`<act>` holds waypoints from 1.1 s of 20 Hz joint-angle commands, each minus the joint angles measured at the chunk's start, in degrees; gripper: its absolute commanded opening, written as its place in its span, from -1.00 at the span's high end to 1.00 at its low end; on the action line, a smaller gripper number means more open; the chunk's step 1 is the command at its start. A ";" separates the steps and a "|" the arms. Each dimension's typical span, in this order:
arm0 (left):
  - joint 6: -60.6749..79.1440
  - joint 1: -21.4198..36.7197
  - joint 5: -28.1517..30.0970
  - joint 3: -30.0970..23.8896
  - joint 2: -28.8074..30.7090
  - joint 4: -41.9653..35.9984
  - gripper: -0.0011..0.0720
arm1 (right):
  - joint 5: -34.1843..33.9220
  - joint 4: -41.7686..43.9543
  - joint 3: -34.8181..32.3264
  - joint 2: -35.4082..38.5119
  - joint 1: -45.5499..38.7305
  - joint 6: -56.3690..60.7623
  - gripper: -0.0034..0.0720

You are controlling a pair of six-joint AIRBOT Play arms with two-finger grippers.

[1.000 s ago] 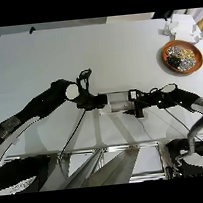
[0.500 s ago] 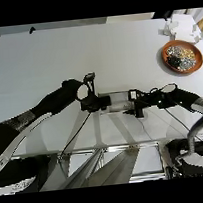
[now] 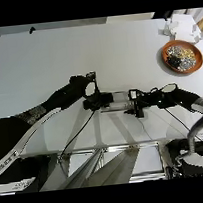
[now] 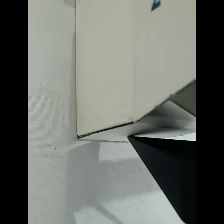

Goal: Fold the box and place the chain.

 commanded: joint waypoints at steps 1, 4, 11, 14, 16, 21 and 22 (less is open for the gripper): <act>-2.97 -1.73 -3.67 1.18 -2.14 2.78 0.08 | 0.02 0.00 0.02 0.00 0.07 0.00 -0.24; -2.99 -2.12 -3.67 1.18 -2.36 2.97 0.26 | 0.00 0.00 0.02 0.00 0.07 0.00 -0.24; -2.97 -2.12 -3.76 1.18 -2.34 3.41 0.97 | 0.00 0.00 0.02 0.00 0.07 0.00 -0.24; -2.91 -2.12 -3.82 1.18 -2.32 3.39 0.87 | 0.02 0.00 0.02 0.00 0.07 0.00 -0.24; -2.73 -1.99 -4.24 1.20 -2.29 3.41 0.50 | 0.00 0.00 0.02 0.00 0.07 0.00 -0.24; -2.73 -1.84 -4.98 1.27 -1.73 5.75 0.50 | 0.00 0.00 0.02 0.00 0.07 0.00 -0.24; -2.73 -1.84 -4.92 1.27 -1.73 6.34 0.50 | 0.02 0.00 0.02 0.00 0.07 0.00 -0.24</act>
